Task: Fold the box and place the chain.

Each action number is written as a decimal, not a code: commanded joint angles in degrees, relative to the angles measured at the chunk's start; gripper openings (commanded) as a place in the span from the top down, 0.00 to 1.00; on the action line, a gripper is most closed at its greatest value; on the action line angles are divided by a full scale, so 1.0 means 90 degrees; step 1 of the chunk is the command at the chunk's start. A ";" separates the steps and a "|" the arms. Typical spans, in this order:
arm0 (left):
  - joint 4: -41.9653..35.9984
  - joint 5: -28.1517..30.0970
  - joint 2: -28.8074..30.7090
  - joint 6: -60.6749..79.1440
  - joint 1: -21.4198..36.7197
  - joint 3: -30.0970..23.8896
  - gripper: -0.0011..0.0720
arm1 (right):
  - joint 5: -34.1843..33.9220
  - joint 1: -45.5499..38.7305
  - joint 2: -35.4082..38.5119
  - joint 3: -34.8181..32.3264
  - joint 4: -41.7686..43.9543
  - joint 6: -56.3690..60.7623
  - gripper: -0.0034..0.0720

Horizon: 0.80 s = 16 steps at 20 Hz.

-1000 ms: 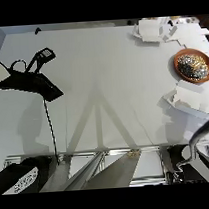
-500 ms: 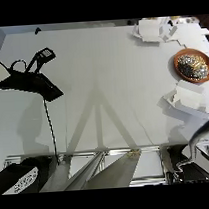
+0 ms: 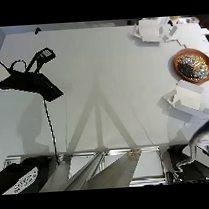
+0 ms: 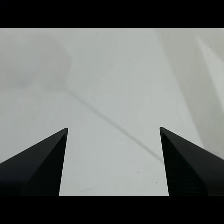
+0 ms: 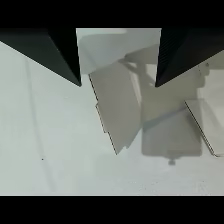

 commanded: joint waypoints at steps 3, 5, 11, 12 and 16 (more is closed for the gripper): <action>0.0002 0.0002 -0.0005 0.0000 -0.0005 0.0005 0.12 | -0.0109 -0.0022 -0.0447 -0.0002 0.0369 -0.0078 0.45; 0.0002 0.0002 -0.0005 0.0000 -0.0005 0.0005 0.12 | -0.0192 -0.0022 -0.0452 -0.0002 0.0658 -0.0279 0.65; 0.0002 0.0000 -0.0005 0.0000 -0.0005 0.0005 0.12 | 0.0313 0.0884 -0.0243 -0.0007 0.1751 -0.1557 0.93; 0.0002 0.0002 -0.0005 0.0000 -0.0005 0.0005 0.12 | 0.0316 0.1302 -0.0068 -0.0019 0.1807 -0.1683 0.93; 0.0002 0.0002 -0.0005 -0.0002 -0.0005 0.0005 0.12 | 0.0282 0.3101 0.0891 -0.0126 0.2433 -0.2147 0.93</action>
